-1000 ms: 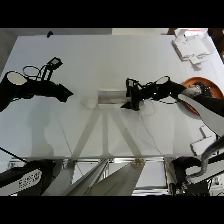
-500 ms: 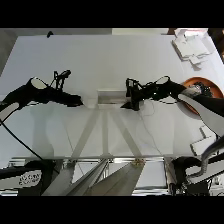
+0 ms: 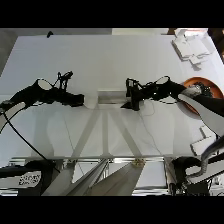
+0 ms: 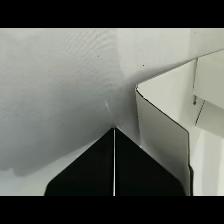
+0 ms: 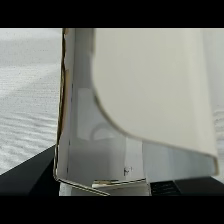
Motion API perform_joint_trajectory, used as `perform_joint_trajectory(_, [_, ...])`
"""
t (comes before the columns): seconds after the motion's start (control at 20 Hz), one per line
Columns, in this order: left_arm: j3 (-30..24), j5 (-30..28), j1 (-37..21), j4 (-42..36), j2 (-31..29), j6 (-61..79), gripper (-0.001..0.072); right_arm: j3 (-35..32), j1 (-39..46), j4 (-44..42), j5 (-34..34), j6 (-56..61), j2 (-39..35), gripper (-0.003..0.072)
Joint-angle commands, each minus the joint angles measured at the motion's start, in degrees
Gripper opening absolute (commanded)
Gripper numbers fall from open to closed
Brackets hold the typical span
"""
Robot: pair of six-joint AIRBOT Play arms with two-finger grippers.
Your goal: Fold the box and place the chain.
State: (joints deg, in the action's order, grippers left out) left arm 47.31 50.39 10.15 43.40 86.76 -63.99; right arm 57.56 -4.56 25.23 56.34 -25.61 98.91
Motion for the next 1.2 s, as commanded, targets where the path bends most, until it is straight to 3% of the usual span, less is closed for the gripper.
perform_joint_trajectory(0.0, [0.0, 2.8, 0.4, -7.2, 0.2, 3.1, 0.0003, 0.0, 0.0, 0.0, 0.0, 0.0, 0.0, 0.0428])
perform_joint_trajectory(0.55, [0.0, 4.8, 0.1, -7.8, -0.2, 3.6, 0.0017, 0.0, 0.0, 0.0, 0.0, 0.0, 0.0, 0.0428])
perform_joint_trajectory(0.65, [0.0, 3.6, 0.0, -7.9, -1.2, 3.6, 0.0097, 0.0, 0.0, 0.0, 0.0, 0.0, 0.0, 0.0428])
perform_joint_trajectory(0.9, [0.0, 5.0, -1.2, -8.5, -3.4, 4.5, 0.0109, 0.0, 0.0, 0.0, 0.0, 0.0, 0.0, 0.0428])
perform_joint_trajectory(0.95, [0.0, 5.8, -1.2, -9.1, -3.4, 4.9, 0.0176, 0.0, 0.0, 0.0, 0.0, 0.0, 0.0, 0.0428])
perform_joint_trajectory(1.15, [0.0, 8.0, -1.2, -14.7, -3.4, 8.7, 0.023, 0.0, 0.0, 0.0, 0.0, 0.0, 0.0, 0.0428])
